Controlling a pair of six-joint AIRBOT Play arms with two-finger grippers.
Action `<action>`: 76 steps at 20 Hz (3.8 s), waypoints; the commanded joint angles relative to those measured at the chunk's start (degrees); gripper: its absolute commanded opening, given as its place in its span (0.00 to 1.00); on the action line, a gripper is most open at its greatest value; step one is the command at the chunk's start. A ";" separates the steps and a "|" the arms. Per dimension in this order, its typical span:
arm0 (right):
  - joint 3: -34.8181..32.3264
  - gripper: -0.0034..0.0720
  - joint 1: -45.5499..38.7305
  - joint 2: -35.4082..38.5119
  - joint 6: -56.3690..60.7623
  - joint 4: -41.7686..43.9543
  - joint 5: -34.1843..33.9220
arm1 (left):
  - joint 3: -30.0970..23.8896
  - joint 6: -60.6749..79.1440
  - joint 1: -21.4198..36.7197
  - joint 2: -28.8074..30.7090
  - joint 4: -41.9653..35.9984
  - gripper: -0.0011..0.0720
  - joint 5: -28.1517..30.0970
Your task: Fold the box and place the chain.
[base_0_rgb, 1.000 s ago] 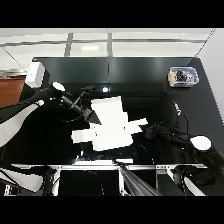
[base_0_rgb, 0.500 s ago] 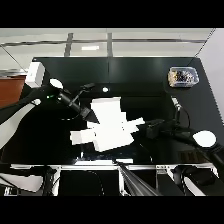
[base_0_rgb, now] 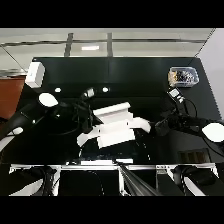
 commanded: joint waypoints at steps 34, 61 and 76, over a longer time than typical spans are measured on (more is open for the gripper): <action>-7.65 0.95 16.39 -19.78 -58.51 26.69 -18.91 | -1.44 14.08 -7.61 -7.56 4.28 0.05 16.74; -1.73 0.94 10.93 -31.87 -73.44 34.53 -8.85 | -1.44 13.94 -7.61 -7.56 4.28 0.05 16.74; -1.55 0.94 10.95 -32.89 -69.77 33.48 -12.24 | -1.44 13.94 -7.61 -7.56 4.28 0.05 16.74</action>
